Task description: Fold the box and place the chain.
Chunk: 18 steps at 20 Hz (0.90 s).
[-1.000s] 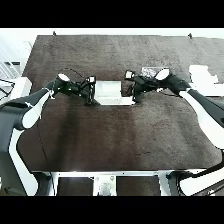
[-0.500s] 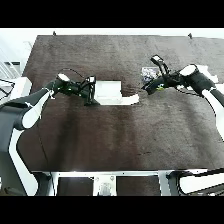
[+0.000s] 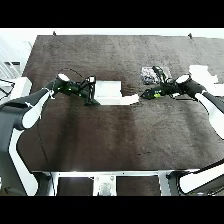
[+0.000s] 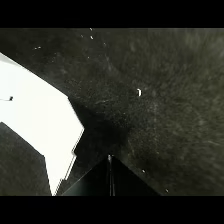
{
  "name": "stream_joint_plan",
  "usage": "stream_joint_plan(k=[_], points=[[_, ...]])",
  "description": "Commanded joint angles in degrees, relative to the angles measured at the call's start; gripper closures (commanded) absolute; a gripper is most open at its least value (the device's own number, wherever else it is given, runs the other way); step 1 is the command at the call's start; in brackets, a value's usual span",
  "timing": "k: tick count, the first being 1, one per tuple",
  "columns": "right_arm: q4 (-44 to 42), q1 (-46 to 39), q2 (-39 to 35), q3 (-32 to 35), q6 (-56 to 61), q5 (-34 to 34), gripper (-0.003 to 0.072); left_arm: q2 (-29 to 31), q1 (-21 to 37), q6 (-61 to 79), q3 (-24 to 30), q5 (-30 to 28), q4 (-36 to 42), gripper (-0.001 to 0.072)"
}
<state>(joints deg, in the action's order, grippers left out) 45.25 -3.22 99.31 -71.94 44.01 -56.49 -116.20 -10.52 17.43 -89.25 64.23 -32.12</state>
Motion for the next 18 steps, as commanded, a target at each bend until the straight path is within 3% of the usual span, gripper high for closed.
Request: stream_joint_plan(k=[1, 8, 14, 16, 18], points=[[-4.28, 1.11, 2.47, 0.11, 1.03, -1.68, 0.0667, 0.0, 0.04, 0.02, 0.02, -0.15, 0.0, 0.0247], [-8.81, 7.89, 3.78, 0.11, 1.92, -2.01, 0.0667, 0.0, 0.04, 0.02, 0.02, -0.15, 0.0, 0.0247], [-13.77, 8.09, 2.97, -0.39, 2.36, -0.96, 0.0665, 0.0, 0.04, 0.02, 0.02, -0.15, 0.0, 0.0247], [-13.75, 8.2, 2.34, -1.05, 2.51, -1.73, 0.0521, 0.0, 0.04, 0.02, 0.02, -0.13, 0.0, 0.0247], [-13.77, 8.15, 1.53, -1.36, 2.56, -1.7, 0.051, 0.0, 0.04, 0.02, 0.02, -0.15, 0.0, 0.0247]])
